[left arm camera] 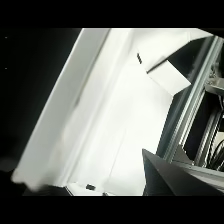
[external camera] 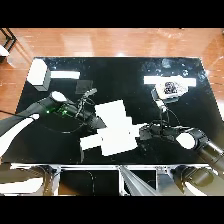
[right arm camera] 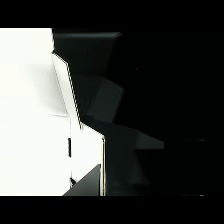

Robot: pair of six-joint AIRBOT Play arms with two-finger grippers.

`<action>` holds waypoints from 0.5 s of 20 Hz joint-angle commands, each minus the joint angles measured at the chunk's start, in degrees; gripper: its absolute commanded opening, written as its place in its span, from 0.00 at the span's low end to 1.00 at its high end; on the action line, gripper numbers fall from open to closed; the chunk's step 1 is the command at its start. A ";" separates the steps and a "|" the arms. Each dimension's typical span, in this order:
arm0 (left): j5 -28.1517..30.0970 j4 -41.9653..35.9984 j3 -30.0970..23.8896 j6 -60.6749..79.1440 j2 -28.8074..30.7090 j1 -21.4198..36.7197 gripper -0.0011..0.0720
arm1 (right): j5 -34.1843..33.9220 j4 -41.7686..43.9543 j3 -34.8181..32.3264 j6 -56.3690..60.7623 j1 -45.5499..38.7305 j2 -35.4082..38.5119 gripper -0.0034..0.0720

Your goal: Fold the box and place the chain.

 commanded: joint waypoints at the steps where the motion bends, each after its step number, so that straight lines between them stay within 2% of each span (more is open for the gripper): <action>1: -3.37 1.64 2.38 0.15 -3.54 -0.15 0.86 | 0.13 0.02 0.00 0.02 0.07 0.04 0.07; 8: -2.60 2.49 2.43 0.17 -4.98 -0.15 0.83 | 0.28 0.00 -0.02 0.00 0.07 0.04 0.07; 10: -1.53 2.51 2.43 0.17 -4.98 -0.15 0.63 | 0.26 0.00 -0.02 0.00 0.07 0.04 0.07</action>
